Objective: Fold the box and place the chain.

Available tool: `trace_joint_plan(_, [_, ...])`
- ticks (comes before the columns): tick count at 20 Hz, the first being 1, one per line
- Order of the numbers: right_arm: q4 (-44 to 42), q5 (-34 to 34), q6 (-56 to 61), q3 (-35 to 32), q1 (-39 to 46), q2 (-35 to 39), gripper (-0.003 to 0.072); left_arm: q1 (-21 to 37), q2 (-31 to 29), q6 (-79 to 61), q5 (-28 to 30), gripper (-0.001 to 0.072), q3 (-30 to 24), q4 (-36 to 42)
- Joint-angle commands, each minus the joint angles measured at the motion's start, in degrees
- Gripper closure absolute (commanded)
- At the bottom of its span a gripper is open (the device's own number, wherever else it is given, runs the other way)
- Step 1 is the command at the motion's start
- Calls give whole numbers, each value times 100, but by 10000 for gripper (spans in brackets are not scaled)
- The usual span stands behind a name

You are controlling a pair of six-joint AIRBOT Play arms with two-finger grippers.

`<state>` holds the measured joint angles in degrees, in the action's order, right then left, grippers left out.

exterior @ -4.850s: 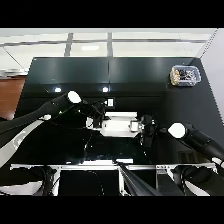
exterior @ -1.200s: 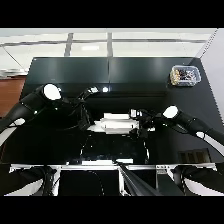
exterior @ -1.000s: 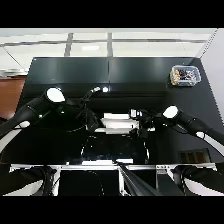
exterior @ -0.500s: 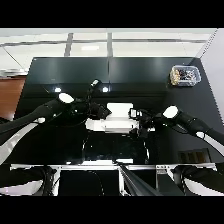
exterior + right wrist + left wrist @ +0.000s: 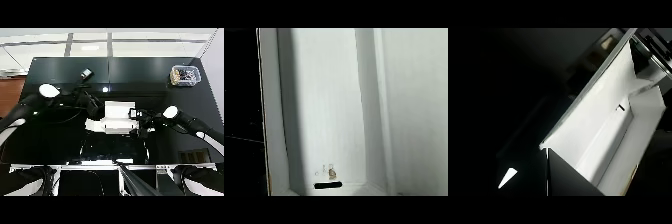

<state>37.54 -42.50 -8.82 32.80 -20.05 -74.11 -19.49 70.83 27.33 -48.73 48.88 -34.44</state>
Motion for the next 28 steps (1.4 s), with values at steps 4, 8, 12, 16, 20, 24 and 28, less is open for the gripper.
trace_joint_plan(4, [-2, 9, 2, 0, -7, -2, 677, 127, -573, -2883, -791, 322, -841, -195])
trace_joint_plan(8, [-2, 9, 2, 0, -7, -2, 677, -538, -212, -3936, 33, -5, -925, -1300])
trace_joint_plan(12, [-4, 9, 2, 0, -7, -2, 677, -737, 326, -3921, 332, -2, -855, -1102])
trace_joint_plan(16, [-4, 9, 2, 0, -7, -2, 678, -734, 457, -3891, 356, 24, -846, -811])
trace_joint_plan(20, [-2, 9, 2, 0, -7, -2, 677, -737, 457, -3991, 208, 484, -841, -385])
trace_joint_plan(24, [-4, 9, 2, 0, -7, -2, 677, -739, 479, -4000, 214, 497, -844, -162])
trace_joint_plan(28, [-2, 9, 2, 0, -7, -2, 677, -890, 645, -4006, 400, 497, -841, 374])
